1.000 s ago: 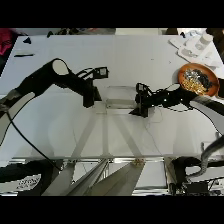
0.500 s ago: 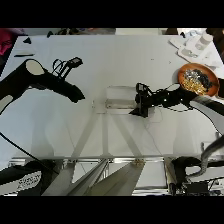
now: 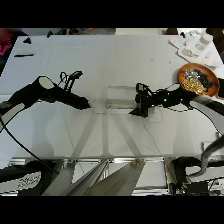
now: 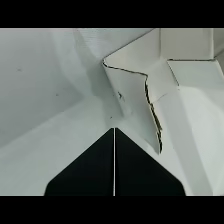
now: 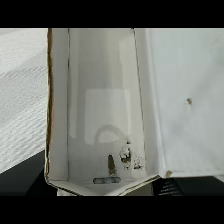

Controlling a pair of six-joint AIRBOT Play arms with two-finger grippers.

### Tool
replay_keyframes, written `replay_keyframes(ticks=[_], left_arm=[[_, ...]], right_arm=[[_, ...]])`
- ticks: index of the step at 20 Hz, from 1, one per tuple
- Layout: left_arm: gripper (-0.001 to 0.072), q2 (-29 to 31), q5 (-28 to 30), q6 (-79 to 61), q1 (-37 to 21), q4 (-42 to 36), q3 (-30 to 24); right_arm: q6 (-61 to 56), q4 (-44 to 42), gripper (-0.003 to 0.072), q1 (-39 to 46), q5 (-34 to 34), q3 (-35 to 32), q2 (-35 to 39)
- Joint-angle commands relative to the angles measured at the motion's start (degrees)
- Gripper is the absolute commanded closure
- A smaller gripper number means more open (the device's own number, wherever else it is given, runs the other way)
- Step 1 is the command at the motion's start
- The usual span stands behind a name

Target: Fold the box and place the chain.

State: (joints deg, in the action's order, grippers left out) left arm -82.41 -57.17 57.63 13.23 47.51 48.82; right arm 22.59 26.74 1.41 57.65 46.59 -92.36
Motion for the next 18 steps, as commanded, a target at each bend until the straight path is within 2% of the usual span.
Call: replay_keyframes(ticks=[1, 8, 13, 18], left_arm=[[0.0699, -1.7, 3.6, 3.1, 1.8, -1.0, -0.5], [0.07, -4.6, 6.0, 4.4, 2.3, -2.3, -0.5], [0.0697, -4.5, 3.4, -1.2, 2.3, -12.2, -0.5], [0.0697, -4.2, 2.4, -1.3, 2.2, -12.8, -0.5]], right_arm=[[0.0, 0.0, 0.0184, 0.0, 0.0, 0.0, 0.0], [0.0, 0.0, 0.0184, 0.0, 0.0, 0.0, 0.0], [0.0, 0.0, 0.0184, 0.0, 0.0, 0.0, 0.0], [0.0, 0.0, 0.0184, 0.0, 0.0, 0.0, 0.0]])
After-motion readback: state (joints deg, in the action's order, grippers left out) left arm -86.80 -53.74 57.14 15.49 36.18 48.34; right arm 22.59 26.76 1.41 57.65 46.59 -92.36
